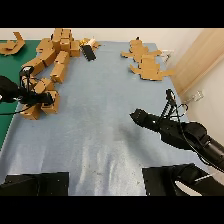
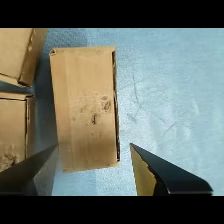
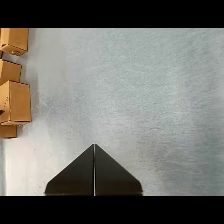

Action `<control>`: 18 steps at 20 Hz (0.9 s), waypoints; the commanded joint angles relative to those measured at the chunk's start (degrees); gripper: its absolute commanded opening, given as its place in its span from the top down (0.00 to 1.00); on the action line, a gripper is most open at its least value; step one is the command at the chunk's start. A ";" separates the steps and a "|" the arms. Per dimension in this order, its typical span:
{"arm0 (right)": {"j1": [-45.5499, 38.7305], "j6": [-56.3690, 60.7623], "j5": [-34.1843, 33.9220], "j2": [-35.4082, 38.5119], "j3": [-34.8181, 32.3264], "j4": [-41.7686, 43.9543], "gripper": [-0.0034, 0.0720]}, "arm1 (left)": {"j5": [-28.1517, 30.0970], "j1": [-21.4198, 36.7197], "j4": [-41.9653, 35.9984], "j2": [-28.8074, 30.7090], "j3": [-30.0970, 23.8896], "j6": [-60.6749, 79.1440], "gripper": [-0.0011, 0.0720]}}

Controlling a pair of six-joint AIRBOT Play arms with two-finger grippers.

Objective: Fold the box.

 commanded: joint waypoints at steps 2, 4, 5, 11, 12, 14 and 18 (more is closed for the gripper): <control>-0.02 -0.02 0.00 0.02 0.04 0.02 0.95 | -4.24 0.02 1.92 0.50 4.55 -2.32 0.03; -0.02 0.00 0.00 0.02 0.04 0.02 0.95 | -5.38 0.02 1.88 0.92 6.58 -3.37 0.03; -0.02 0.00 0.00 0.02 0.04 0.02 0.95 | -6.27 0.00 1.81 1.05 7.72 -3.56 0.03; -0.04 -3.61 -0.94 -0.85 0.59 0.00 0.95 | -17.25 -1.55 -10.54 0.96 11.19 -4.39 0.97; -0.04 -4.85 -2.36 -1.66 1.49 -0.04 0.95 | -18.58 -3.13 -10.64 0.98 11.19 -4.11 0.97; -0.81 -8.61 -5.64 -4.98 4.70 0.09 0.95 | -19.91 -7.91 -10.40 0.98 11.19 -4.07 0.97; -3.08 -18.86 -15.43 -15.89 15.78 0.83 0.95 | -14.99 -21.88 -6.19 1.03 10.56 -9.31 0.97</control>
